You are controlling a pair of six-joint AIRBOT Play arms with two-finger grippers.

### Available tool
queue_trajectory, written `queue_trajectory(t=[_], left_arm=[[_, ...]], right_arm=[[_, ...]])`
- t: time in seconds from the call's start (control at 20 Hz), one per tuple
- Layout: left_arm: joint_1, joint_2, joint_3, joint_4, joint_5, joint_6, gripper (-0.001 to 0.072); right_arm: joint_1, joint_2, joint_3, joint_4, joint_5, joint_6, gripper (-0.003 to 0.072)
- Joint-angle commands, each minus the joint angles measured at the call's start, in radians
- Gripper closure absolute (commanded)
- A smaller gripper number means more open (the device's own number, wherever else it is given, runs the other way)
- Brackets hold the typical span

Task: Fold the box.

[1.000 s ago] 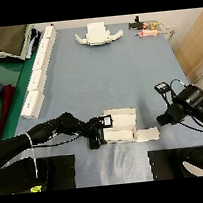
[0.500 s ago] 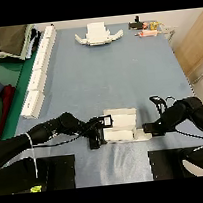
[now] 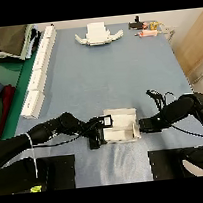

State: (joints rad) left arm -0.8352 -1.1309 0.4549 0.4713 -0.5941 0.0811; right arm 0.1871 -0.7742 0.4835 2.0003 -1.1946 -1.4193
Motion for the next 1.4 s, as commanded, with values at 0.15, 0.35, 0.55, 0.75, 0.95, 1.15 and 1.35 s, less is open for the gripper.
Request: queue_trajectory(t=[0.15,0.35,0.55,0.75,0.95,1.15,1.35], left_arm=[[0.000,0.000,0.000,0.000,0.000,0.000,0.0237],[0.000,0.000,0.000,0.000,0.000,0.000,0.0237],[0.000,0.000,0.000,0.000,0.000,0.000,0.0237],[0.000,0.000,0.000,0.000,0.000,0.000,0.0237],[0.000,0.000,0.000,0.000,0.000,0.000,0.0237],[0.000,0.000,0.000,0.000,0.000,0.000,0.0237],[0.000,0.000,0.000,0.000,0.000,0.000,0.0237]], right_arm=[[0.000,0.001,0.041,0.013,-0.018,-0.032,0.0442],[0.000,0.000,0.041,0.017,-0.018,-0.030,0.0136],[0.005,0.000,0.041,0.039,-0.011,-0.030,0.0136],[0.100,-0.052,0.041,0.010,0.018,0.019,0.0181],[0.275,-0.127,0.060,-0.136,0.122,0.193,0.0183],[0.414,-0.200,0.129,-0.328,0.132,0.423,0.0185],[0.429,-0.207,0.132,-0.298,0.198,0.425,0.0184]])
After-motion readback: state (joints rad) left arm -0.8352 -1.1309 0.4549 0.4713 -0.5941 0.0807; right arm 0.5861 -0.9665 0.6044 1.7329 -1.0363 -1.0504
